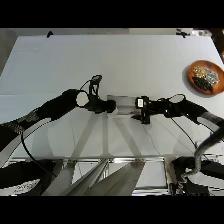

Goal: Fold the box and place the chain.

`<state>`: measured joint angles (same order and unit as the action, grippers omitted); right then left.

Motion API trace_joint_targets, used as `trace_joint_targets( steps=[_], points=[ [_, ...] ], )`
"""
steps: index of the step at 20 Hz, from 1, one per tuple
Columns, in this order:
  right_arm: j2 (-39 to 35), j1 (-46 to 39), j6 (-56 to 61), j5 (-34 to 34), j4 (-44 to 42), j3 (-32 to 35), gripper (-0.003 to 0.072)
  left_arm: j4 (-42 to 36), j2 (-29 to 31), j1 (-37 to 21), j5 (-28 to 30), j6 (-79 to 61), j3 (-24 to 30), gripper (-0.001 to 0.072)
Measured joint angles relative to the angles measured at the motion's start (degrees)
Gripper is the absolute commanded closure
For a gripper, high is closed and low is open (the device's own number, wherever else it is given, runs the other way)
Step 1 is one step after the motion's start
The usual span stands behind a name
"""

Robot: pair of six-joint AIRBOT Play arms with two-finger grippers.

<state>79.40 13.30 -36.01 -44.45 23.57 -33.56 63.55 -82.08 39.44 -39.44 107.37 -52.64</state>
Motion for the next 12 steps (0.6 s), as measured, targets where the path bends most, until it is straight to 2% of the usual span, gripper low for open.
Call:
trace_joint_targets(
  steps=[6, 12],
  points=[
    [0.00, 0.00, 0.04, 0.22, -0.04, 0.00, 0.0285, 10.27, 0.00, 2.99, -0.46, 10.51, 0.00, 0.0341],
    [0.00, 0.00, 0.09, 0.28, -0.02, 0.00, 0.0285, 15.06, -0.57, 3.76, -0.42, 15.10, 0.00, 0.0376]
  ],
)
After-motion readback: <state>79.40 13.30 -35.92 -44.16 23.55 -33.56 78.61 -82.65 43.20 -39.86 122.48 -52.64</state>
